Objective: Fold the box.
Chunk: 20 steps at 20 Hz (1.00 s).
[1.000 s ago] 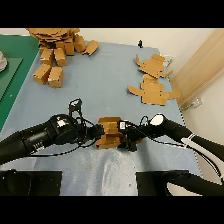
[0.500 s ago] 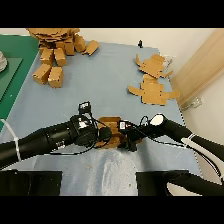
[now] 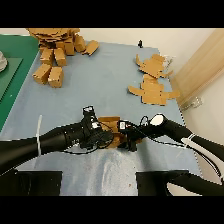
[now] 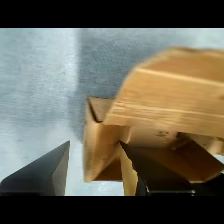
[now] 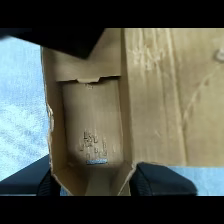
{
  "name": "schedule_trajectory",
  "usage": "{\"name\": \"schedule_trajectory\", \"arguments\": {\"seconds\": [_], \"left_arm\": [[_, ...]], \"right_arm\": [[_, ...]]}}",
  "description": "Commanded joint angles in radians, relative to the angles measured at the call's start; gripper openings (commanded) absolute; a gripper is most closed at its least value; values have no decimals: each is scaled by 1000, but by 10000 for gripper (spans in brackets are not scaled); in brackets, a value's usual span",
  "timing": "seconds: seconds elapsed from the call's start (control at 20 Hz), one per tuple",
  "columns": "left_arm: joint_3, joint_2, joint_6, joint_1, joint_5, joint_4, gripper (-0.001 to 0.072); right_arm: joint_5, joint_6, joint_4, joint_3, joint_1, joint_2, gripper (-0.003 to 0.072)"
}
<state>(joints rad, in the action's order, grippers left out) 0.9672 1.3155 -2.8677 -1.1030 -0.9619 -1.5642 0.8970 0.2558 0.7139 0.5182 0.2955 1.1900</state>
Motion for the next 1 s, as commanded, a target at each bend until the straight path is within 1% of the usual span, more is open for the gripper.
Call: {"name": "schedule_trajectory", "arguments": {"seconds": [0.0, 0.2, 0.25, 0.45, 0.55, 0.7, 0.95], "left_arm": [[4, 26, -3, -1, 1, 1, 471], [11, 38, 38, 9, 16, 11, 470], [13, 38, 99, 24, 16, 48, 470], [14, 38, 398, 116, 4, 275, 471], [13, 39, 399, 140, 6, 285, 471], [13, 53, 399, 141, 15, 278, 470], [17, 135, 399, 141, -24, 311, 470]], "right_arm": [[1, 0, 0, 1, 0, 0, 470], [1, 0, 0, 1, 0, 0, 470], [1, 0, 0, 1, 0, 0, 470], [2, 0, 0, 1, 0, 0, 471], [1, 0, 0, 1, 0, 0, 470], [1, 0, 0, 1, 0, 0, 471], [1, 0, 0, 1, 0, 0, 471]]}}
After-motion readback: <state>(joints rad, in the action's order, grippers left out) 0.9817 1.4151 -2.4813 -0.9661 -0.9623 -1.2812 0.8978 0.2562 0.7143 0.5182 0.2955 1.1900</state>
